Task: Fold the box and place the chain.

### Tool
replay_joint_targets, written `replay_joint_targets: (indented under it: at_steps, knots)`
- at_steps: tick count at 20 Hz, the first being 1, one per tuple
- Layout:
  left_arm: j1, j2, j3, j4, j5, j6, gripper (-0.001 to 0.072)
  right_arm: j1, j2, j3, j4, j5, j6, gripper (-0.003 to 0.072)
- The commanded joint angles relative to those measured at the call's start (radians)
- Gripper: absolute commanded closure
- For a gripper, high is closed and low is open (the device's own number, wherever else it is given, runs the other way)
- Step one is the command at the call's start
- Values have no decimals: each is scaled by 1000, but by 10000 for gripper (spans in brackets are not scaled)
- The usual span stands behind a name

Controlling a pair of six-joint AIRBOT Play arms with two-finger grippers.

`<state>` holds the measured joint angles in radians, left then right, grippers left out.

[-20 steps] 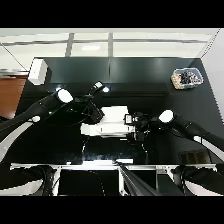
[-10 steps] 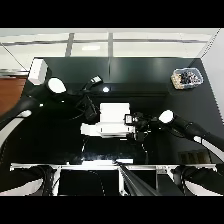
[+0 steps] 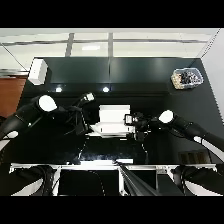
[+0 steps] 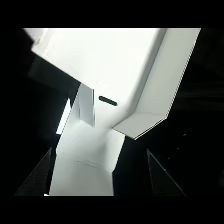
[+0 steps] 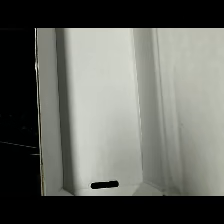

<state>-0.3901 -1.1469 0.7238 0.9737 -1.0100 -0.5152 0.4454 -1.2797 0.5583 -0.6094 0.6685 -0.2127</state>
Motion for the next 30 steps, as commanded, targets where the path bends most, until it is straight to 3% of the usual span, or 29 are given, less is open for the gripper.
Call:
replay_joint_targets:
  at_steps: [1, 5, 7, 10, 11, 14, 21, 24, 27, 28, 29, 30]
  knots:
    - [-43, -9, -51, 40, 67, 293, -6, 0, 0, -1, 0, 0, 0, 275]
    - [-100, -46, -53, 35, 161, 356, 3, 0, 0, -1, 0, 0, 0, 275]
    - [-119, -68, -53, 14, 169, 353, 41, 0, 0, -1, 0, 0, 0, 275]
    - [-148, -82, -53, -17, 185, 350, 497, 0, 0, -1, 0, 0, 0, 275]
    - [-157, -82, -53, -20, 201, 350, 571, 0, 0, -1, 0, 0, 0, 275]
    - [-164, -82, -53, -80, 230, 351, 624, 0, 0, -1, 0, 0, 0, 275]
    - [-165, -109, -53, -353, 266, 352, 624, 0, 0, -1, 0, 0, 0, 274]
    - [-165, -126, -53, -333, 267, 352, 625, 0, 0, -1, 0, 0, 0, 275]
    - [-165, -126, -53, -272, 266, 351, 682, 0, 0, -1, 0, 0, 0, 275]
    - [-165, -126, -53, -270, 266, 351, 659, 0, 0, -1, 0, 0, 0, 275]
    - [-165, -126, -53, -273, 266, 351, 491, 0, 0, -1, 0, 0, 0, 275]
    - [-165, -126, -53, -273, 266, 351, 416, 0, 0, -1, 0, 0, 0, 275]
